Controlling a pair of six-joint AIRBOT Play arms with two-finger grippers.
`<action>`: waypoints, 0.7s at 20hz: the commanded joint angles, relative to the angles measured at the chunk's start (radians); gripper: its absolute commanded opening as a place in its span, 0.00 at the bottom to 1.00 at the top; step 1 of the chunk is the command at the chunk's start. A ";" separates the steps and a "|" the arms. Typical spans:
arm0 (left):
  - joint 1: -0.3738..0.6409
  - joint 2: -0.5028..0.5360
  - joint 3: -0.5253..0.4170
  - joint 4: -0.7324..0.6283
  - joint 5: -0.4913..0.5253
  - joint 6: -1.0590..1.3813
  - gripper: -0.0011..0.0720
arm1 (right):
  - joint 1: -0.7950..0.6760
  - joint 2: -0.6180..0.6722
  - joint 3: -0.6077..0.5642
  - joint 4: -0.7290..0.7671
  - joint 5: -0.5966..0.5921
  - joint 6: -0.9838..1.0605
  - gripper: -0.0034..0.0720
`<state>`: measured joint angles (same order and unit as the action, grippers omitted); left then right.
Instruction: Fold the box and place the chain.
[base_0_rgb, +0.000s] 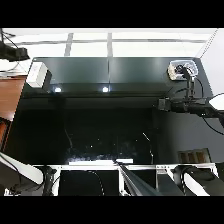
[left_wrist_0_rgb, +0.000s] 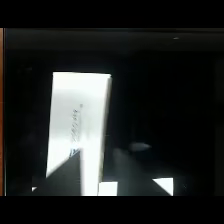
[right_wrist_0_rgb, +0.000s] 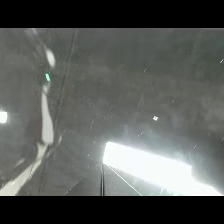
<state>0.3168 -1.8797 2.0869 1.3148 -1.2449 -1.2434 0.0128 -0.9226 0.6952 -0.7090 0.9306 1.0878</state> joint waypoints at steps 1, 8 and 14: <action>-0.005 0.162 -0.092 -0.075 -0.172 -0.028 0.05 | 0.061 -0.002 0.000 -0.011 -0.080 -0.001 0.07; -0.212 0.644 -0.875 -0.126 0.088 -0.044 0.05 | 0.222 -0.047 -0.010 -0.283 -0.172 0.124 0.07; -0.408 1.087 -1.552 -0.123 0.442 -0.080 0.05 | 0.222 -0.066 -0.050 -0.477 -0.238 0.304 0.07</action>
